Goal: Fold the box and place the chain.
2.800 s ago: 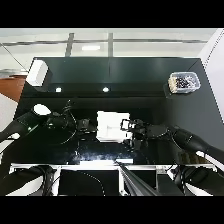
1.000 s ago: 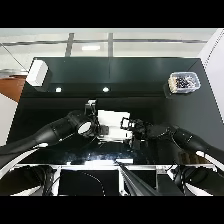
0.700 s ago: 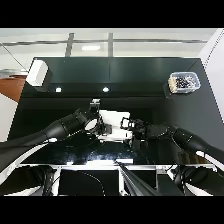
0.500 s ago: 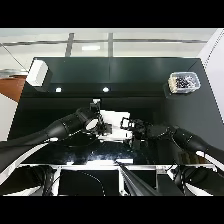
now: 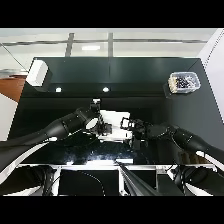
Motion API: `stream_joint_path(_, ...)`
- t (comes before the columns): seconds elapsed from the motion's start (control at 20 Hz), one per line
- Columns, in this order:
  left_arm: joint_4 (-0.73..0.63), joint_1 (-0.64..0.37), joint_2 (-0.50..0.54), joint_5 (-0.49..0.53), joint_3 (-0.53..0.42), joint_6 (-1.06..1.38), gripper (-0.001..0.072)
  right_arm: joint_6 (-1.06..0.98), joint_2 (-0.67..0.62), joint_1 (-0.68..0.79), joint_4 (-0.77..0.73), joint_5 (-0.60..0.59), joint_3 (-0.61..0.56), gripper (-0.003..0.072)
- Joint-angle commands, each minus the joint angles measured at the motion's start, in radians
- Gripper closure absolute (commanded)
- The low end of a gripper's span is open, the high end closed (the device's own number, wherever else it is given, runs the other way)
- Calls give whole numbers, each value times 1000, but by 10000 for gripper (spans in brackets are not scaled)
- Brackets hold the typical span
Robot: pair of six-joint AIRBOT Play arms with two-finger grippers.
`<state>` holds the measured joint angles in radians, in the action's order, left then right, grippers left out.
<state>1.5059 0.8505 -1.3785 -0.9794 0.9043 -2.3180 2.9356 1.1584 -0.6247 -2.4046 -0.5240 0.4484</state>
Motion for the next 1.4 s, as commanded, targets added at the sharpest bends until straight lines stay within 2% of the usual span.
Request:
stream_joint_path(0.0,0,-4,5,0,2,2,253,0,0,0,0,0,0,332)
stream_joint_path(0.25,2,-4,6,-21,2,7,254,0,0,0,0,0,0,332)
stream_joint_path(0.3,2,-4,5,-29,2,7,283,0,0,0,0,0,0,332)
stream_joint_path(0.35,2,-3,5,-35,2,6,367,0,0,0,0,0,0,332)
stream_joint_path(0.45,0,-3,4,-43,1,6,384,0,0,0,0,0,0,332)
stream_joint_path(0.5,-6,-1,3,-47,2,6,447,0,0,0,0,0,0,332)
stream_joint_path(0.55,-8,2,2,-47,2,2,476,0,0,0,0,0,0,332)
stream_joint_path(0.65,-3,5,2,-46,2,-10,495,0,0,0,0,0,0,332)
stream_joint_path(0.8,1,5,2,-46,2,-10,608,0,0,0,0,0,0,332)
stream_joint_path(0.85,1,5,0,-45,2,-10,666,0,0,0,0,0,0,332)
stream_joint_path(1.05,0,5,0,-43,2,-10,681,0,0,0,0,0,0,333)
stream_joint_path(1.1,0,5,0,-44,2,-10,671,0,0,0,0,0,0,332)
stream_joint_path(1.15,0,5,0,-44,2,-9,578,0,0,0,0,0,0,332)
stream_joint_path(1.2,0,4,0,-49,2,-10,454,0,0,0,0,0,0,333)
stream_joint_path(1.25,4,3,0,-53,2,-10,301,0,0,0,0,0,0,332)
stream_joint_path(1.3,12,0,0,-54,2,-10,205,0,0,0,0,0,0,333)
stream_joint_path(1.35,16,-3,0,-54,2,-10,196,0,0,0,0,0,0,333)
